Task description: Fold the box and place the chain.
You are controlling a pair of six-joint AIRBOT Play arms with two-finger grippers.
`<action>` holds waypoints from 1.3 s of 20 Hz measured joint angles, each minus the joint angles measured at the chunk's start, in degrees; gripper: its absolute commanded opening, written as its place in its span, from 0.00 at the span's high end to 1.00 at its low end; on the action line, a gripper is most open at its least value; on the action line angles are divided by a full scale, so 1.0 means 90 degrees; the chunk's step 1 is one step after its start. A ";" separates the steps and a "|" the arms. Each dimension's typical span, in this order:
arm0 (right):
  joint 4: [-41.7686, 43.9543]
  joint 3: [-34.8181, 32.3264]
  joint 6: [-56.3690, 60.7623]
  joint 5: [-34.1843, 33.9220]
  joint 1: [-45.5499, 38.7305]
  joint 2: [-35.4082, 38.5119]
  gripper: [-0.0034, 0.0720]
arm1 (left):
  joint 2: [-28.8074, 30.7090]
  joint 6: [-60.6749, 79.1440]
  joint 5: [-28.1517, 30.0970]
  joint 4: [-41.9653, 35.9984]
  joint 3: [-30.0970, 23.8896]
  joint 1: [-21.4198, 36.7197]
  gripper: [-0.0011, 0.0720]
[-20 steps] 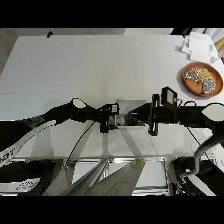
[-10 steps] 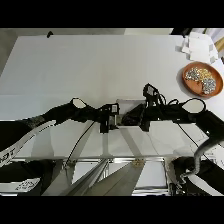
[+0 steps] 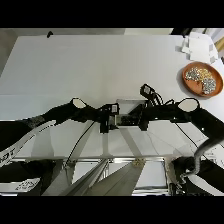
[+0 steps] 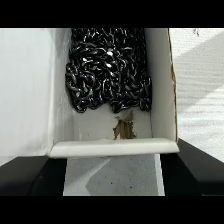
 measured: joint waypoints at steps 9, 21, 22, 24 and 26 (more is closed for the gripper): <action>-0.1678 0.0000 0.0253 0.0663 -0.1207 0.1149 0.82 | 0.0000 0.0002 0.0000 0.0000 0.0000 0.0000 0.80; -0.2968 -0.0005 -0.2237 0.0753 -0.1802 0.0165 0.55 | 0.0000 0.0002 0.0000 -0.0002 0.0000 0.0000 0.80; -0.2929 -0.0005 -0.2382 0.0709 -0.1756 0.0073 0.56 | 0.0000 0.0000 0.0000 -0.0002 0.0000 0.0000 0.80; -0.2815 -0.0005 -0.2725 0.0670 -0.1593 -0.0107 0.62 | 0.0000 0.0000 0.0000 0.0000 0.0000 0.0000 0.80; -0.2727 -0.0005 -0.2953 0.0580 -0.1438 -0.0219 0.62 | 0.0000 0.0000 0.0000 -0.0002 0.0000 0.0000 0.80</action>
